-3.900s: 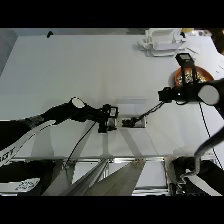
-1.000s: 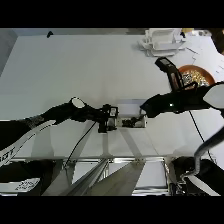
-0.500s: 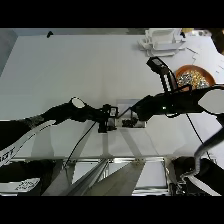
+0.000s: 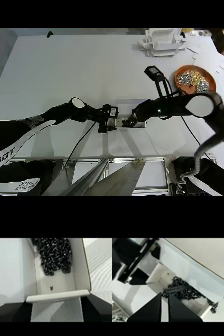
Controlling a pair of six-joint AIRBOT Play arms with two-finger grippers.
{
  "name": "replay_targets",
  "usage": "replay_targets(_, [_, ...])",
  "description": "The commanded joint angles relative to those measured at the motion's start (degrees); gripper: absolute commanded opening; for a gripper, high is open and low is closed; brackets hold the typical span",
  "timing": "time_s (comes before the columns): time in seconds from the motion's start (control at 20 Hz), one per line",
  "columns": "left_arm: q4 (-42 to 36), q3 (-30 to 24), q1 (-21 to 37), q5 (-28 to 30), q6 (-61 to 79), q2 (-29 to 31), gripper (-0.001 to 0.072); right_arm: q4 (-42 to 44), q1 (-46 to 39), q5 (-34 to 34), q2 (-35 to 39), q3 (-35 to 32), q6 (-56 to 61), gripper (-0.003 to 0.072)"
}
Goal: Fold the box and place the chain.
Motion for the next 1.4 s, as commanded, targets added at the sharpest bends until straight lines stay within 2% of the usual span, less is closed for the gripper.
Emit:
replay_targets(0.0, [0.00, -0.02, 0.04, 0.00, 0.00, 0.02, 0.0140, -0.57, 0.04, -3.80, -2.97, -3.41, 0.17, 0.0016])
replay_targets(0.05, [0.00, -0.02, 0.04, 0.02, 0.00, 0.02, 0.0140, -0.59, 0.04, -3.58, -4.11, -3.45, 0.13, 0.0019])
replay_targets(0.2, [0.00, -0.02, 0.04, 0.02, 0.00, 0.02, 0.0140, -0.59, 0.04, -3.72, -6.21, -3.45, -0.02, 0.0196])
replay_targets(0.35, [0.00, -0.02, 0.04, 0.02, 0.00, 0.02, 0.0140, -0.68, 0.04, -2.80, -5.46, -2.73, -0.07, 0.0197])
replay_targets(0.5, [0.00, -0.02, 0.04, 0.00, 0.00, 0.02, 0.0140, -3.80, -0.24, 0.04, -2.71, 1.60, 0.02, 0.0197])
replay_targets(0.7, [0.00, -0.02, 0.04, 0.00, 0.00, 0.02, 0.0140, -9.88, -6.16, 3.43, 1.01, 6.99, 5.53, 0.0178])
replay_targets(0.95, [0.00, -0.02, 0.04, 0.02, 0.00, 0.02, 0.0140, -26.49, -12.63, 9.73, 0.07, 6.80, 16.87, 0.0179])
replay_targets(1.15, [0.00, -0.02, 0.04, 0.02, 0.00, 0.02, 0.0140, -28.94, -13.03, 9.29, -2.27, 3.50, 18.27, 0.0183])
replay_targets(1.2, [0.00, -0.02, 0.04, 0.02, 0.00, 0.02, 0.0140, -28.94, -13.03, 8.63, -3.54, 2.27, 18.29, 0.0230])
replay_targets(1.25, [0.00, -0.02, 0.04, 0.00, 0.00, 0.02, 0.0140, -29.00, -13.03, 8.17, -5.11, 1.29, 18.51, 0.0310])
replay_targets(1.35, [0.00, -0.02, 0.07, 0.00, 0.00, 0.02, 0.0140, -29.35, -13.03, 6.73, -9.05, 0.00, 19.23, 0.0331])
